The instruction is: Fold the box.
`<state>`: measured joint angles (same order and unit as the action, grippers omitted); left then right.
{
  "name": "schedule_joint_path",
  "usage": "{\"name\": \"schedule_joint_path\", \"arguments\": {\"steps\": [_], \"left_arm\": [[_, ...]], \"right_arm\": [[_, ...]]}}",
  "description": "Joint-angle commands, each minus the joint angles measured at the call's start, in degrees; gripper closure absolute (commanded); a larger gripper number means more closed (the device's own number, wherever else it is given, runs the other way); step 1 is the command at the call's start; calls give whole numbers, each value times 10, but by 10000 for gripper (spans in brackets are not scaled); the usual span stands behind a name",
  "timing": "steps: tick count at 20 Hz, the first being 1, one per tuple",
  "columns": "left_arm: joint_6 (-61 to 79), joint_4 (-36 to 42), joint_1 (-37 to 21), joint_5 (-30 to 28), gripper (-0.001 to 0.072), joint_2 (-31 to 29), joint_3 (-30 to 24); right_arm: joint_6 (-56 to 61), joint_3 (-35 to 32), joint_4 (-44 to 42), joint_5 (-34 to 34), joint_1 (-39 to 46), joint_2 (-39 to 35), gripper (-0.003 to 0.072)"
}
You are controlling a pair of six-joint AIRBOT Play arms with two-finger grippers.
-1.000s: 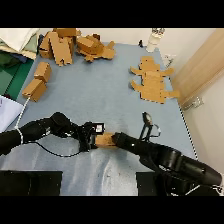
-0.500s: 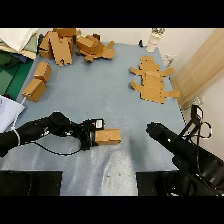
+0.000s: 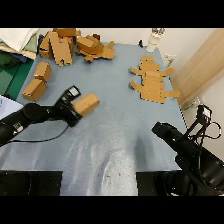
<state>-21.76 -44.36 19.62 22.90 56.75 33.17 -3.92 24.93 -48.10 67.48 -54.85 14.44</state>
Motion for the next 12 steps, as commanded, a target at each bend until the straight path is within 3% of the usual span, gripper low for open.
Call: {"name": "schedule_joint_path", "arguments": {"steps": [1, 4, 6, 8, 12], "left_arm": [[-78, -84, -129, -43, 387, -17, 0], [-79, -84, -233, -70, 387, -17, 18], [-79, -84, -284, -16, 387, -17, 23], [-79, -84, -317, 75, 387, -6, 22], [-79, -85, -345, 92, 387, 46, 20]], "right_arm": [[-3, 0, 14, 5, 0, 5, 684], [-6, 0, 14, 5, 0, 13, 685], [-6, 0, 14, 5, 0, 17, 684], [-6, 0, 19, 4, 0, 24, 684], [-6, 0, 20, -13, 0, 42, 685]]}}
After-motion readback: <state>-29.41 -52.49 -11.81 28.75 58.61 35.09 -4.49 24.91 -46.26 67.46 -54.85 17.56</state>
